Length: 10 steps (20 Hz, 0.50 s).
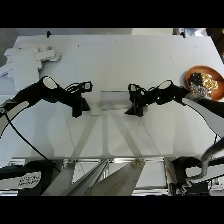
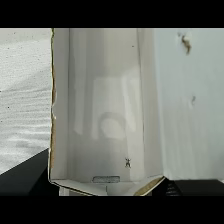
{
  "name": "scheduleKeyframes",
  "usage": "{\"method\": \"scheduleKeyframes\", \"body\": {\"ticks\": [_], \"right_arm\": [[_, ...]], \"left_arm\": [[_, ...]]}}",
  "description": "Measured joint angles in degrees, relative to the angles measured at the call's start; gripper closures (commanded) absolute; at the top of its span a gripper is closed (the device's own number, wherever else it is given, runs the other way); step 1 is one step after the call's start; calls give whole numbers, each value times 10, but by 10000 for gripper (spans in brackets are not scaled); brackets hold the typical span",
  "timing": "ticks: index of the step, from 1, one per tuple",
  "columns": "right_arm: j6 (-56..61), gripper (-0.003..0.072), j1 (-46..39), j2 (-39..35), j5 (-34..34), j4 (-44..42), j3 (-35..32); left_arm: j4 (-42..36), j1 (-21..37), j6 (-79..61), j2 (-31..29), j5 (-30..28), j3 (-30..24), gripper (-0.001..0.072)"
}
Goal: Fold the box and place the chain.
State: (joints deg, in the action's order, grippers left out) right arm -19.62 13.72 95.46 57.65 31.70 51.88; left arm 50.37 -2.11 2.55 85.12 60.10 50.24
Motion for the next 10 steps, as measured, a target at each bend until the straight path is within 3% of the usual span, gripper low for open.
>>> {"method": "scheduleKeyframes", "body": {"ticks": [7, 10], "right_arm": [[0, 377, 0, 0, 0, 0, 0], [0, 377, 0, 0, 0, 0, 0]], "left_arm": [[-9, 8, -26, 1, 3, -6, 674], [-42, 9, -47, 1, 3, -12, 554]]}}
